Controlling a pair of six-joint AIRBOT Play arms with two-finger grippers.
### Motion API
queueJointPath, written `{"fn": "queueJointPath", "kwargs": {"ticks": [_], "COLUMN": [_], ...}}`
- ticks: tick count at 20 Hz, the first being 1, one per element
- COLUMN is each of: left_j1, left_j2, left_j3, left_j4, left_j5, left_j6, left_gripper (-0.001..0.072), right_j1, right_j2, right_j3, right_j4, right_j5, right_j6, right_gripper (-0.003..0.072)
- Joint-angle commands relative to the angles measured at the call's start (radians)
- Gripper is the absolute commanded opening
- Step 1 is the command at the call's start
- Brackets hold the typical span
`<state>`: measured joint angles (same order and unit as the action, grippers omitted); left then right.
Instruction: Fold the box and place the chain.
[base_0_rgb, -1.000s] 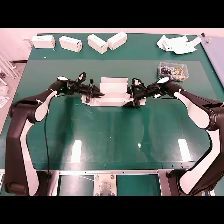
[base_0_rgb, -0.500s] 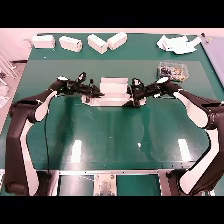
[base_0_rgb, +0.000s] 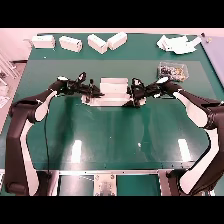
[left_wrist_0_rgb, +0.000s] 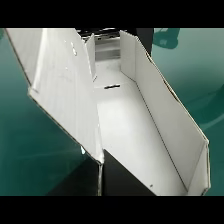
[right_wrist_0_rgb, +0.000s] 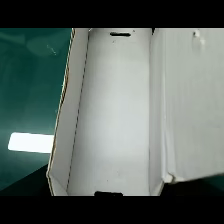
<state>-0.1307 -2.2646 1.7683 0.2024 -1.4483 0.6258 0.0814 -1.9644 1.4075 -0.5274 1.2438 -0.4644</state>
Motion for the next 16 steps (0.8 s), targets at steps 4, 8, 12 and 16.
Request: {"fn": "queueJointPath", "kwargs": {"ticks": [4,8,12,16], "left_j1": [0.000,0.000,0.000,0.000], "left_j2": [0.001,0.001,0.001,0.001], "left_j3": [0.001,0.001,0.001,0.001], "left_j4": [0.000,0.000,0.000,0.000], "left_j5": [0.000,0.000,0.000,0.000], "left_j6": [0.000,0.000,0.000,0.000], "left_gripper": [0.0023,0.0023,0.0022,0.0023], "right_j1": [0.001,0.002,0.002,0.002], "right_j2": [-0.001,-0.001,-0.001,-0.001], "right_j3": [0.000,0.000,0.000,0.000], "right_j4": [-0.008,-0.008,-0.008,-0.005], "right_j5": [0.010,0.011,0.011,0.011], "right_j6": [-0.005,-0.008,-0.008,-0.008], "right_gripper": [0.0557,0.0556,0.0498,0.0409]}}
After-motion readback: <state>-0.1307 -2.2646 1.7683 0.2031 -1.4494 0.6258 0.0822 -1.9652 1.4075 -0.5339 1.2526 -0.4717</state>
